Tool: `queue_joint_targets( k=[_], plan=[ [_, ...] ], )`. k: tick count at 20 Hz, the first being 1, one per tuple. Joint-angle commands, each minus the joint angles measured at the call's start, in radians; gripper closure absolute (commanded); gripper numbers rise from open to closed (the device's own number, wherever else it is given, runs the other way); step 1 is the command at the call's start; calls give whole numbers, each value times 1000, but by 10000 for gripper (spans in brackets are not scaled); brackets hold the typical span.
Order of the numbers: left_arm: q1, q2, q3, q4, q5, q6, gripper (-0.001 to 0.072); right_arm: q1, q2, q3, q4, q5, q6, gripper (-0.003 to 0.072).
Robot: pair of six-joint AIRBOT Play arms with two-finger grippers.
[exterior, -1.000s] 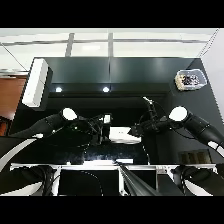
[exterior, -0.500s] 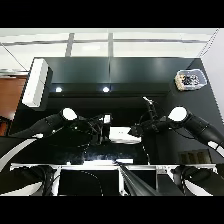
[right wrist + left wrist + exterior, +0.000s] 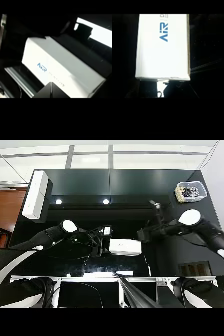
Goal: Fold the box and place the chain.
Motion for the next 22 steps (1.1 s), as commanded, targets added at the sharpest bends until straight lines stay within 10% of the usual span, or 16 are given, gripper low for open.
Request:
queue_joint_targets(
  k=[1,8,22],
  plan=[
    [0,0,1,0,0,2,360,-143,85,21,0,25,-13,677],
    [0,0,1,0,0,2,359,-212,344,21,-428,-79,-206,677],
    [0,0,1,0,1,-2,360,-212,351,21,-440,-80,-105,677]
  ],
)
